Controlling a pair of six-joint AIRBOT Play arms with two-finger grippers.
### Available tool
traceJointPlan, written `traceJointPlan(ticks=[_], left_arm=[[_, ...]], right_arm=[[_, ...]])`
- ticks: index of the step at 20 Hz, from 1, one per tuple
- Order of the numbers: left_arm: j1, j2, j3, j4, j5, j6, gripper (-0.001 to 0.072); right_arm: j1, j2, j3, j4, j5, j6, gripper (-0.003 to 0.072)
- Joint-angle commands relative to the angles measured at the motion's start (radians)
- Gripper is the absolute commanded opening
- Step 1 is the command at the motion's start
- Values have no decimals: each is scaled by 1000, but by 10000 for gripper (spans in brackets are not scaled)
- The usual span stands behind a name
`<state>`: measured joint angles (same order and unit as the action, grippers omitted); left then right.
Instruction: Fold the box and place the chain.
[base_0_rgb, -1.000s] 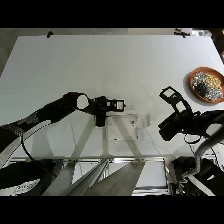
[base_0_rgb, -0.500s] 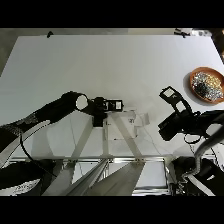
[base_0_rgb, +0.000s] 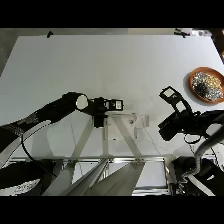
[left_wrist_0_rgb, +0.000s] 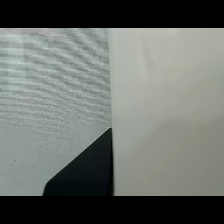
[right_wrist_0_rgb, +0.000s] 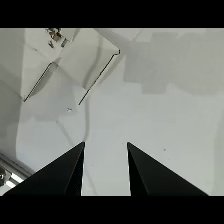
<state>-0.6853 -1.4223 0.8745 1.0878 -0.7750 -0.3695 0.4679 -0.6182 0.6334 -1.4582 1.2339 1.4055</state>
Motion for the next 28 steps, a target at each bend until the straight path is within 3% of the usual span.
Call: traceJointPlan(ticks=[1, 28], left_arm=[[0, -7, 0, -2, 0, -2, 5], [0, -10, 0, 2, -42, 3, 6]], right_arm=[[0, 0, 0, 0, 0, 0, 298], [0, 0, 0, 1, 3, 0, 298]])
